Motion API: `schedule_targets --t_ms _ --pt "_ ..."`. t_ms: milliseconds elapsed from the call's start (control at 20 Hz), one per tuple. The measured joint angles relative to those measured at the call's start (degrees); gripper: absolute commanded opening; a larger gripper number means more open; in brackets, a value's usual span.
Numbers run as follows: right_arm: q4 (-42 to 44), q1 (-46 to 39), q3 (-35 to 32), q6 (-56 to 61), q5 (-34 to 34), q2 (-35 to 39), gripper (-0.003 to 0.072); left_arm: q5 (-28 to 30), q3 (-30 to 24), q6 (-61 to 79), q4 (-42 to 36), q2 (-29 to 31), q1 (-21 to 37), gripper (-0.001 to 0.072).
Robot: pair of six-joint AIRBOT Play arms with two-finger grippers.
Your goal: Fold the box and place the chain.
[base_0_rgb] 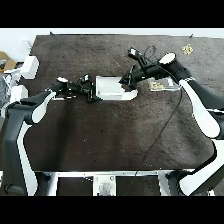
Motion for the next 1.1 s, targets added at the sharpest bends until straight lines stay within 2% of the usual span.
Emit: schedule_targets --t_ms 200,450,800,1100 --pt "4.4 0.7 0.0 -4.4 -5.9 -3.4 0.0001 0.0 0.0 0.0 0.0 0.0 0.0 0.0112" --pt "5.6 0.5 0.0 -7.0 -13.2 -6.3 0.0001 0.0 0.0 0.0 0.0 0.0 0.0 0.0112" --pt "5.1 0.3 0.0 -7.7 -14.4 -9.4 0.0 0.0 0.0 -0.1 0.0 0.0 0.0 0.0112" --pt "4.3 0.2 0.0 -7.9 -14.4 -8.9 0.0001 0.0 0.0 0.0 0.0 0.0 0.0 0.0112"
